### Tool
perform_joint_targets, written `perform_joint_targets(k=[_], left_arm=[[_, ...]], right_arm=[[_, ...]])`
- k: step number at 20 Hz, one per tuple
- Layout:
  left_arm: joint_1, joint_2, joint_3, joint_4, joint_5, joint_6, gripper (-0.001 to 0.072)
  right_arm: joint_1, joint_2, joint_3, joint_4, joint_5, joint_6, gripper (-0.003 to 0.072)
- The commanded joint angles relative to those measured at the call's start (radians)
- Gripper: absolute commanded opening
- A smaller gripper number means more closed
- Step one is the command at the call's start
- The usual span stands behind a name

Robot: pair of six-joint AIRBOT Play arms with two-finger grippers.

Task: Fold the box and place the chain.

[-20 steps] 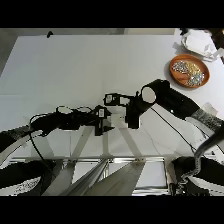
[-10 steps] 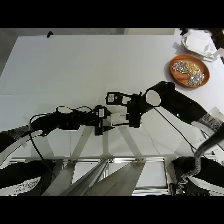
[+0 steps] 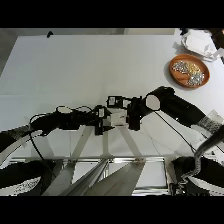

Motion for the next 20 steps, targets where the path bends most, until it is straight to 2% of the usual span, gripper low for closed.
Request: perform_joint_targets(k=[1, 16, 20], left_arm=[[-0.001, 0.0, 0.001, 0.0, 0.0, 0.0, 0.0406], [-0.001, 0.0, 0.001, 0.0, 0.0, 0.0, 0.0406], [-0.001, 0.0, 0.001, 0.0, 0.0, 0.0, 0.0406]], right_arm=[[0.011, 0.014, -0.004, 0.016, 0.005, -0.008, 0.0443], [0.011, 0.064, -0.004, 0.014, 0.005, -0.035, 0.0425], [0.011, 0.064, -0.004, 0.016, 0.013, -0.035, 0.019]])
